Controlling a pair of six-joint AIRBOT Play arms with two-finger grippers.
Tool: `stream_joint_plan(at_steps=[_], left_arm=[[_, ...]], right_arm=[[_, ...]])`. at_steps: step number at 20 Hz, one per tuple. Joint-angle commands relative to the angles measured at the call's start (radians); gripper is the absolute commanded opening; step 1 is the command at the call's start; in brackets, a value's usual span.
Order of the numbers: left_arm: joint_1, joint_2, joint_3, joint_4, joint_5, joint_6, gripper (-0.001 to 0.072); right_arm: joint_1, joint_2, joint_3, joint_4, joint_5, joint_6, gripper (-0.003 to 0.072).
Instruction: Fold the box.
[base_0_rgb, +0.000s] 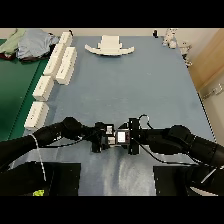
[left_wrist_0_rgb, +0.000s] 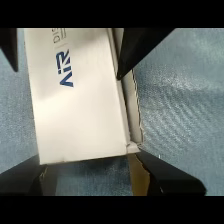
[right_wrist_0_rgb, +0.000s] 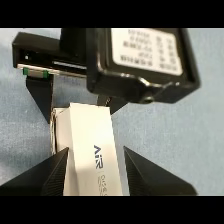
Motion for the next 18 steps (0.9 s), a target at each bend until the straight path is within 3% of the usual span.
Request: stream_joint_plan(at_steps=[1,18], left_arm=[[0.000,0.000,0.000,0.000,0.002,0.000,0.0597],[0.000,0.000,0.000,0.000,0.002,0.000,0.0597]], right_arm=[[0.001,-0.007,0.000,0.015,0.013,0.002,0.0504],[0.003,-0.041,0.001,0.052,0.028,0.061,0.0509]])
